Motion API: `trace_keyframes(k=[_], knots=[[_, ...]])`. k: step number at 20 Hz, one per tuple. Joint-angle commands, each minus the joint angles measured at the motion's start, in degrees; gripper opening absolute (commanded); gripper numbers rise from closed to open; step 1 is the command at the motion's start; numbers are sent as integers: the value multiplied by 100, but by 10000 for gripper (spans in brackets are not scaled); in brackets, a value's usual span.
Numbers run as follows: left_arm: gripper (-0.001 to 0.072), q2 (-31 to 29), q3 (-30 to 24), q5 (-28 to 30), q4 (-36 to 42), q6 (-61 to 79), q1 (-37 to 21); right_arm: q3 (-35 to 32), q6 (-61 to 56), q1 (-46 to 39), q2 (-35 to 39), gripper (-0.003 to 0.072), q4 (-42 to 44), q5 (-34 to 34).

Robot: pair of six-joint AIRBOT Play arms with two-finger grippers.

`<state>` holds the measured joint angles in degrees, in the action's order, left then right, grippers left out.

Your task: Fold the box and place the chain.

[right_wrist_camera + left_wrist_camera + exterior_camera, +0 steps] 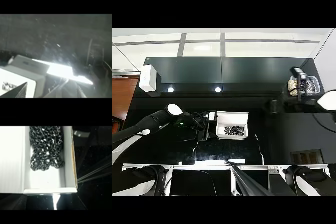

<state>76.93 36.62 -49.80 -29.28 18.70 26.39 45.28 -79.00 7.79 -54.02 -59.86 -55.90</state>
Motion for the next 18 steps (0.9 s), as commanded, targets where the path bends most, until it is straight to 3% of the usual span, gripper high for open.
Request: trace_keyframes(k=[1, 4, 6, 7, 13, 18], knots=[[398, 4, 4, 33, -7, 0, 4, -7, 341, 538, -817, 697, 448, 1261], [397, 4, 4, 33, -7, 0, 4, 229, 2151, 761, -1401, 695, 1473, 1069], [398, 4, 4, 31, -7, 0, 4, 278, 4162, 966, -1370, 696, 1781, 448], [398, 4, 4, 31, -7, 0, 4, 334, 4623, 1014, -1349, 695, 1762, 181], [398, 4, 4, 26, -4, 0, 4, 407, 5493, 1054, -1344, 695, 1445, -1182], [399, 4, 4, -17, -2, 0, 7, 205, 5779, 1307, -1353, 696, 1617, -949]])
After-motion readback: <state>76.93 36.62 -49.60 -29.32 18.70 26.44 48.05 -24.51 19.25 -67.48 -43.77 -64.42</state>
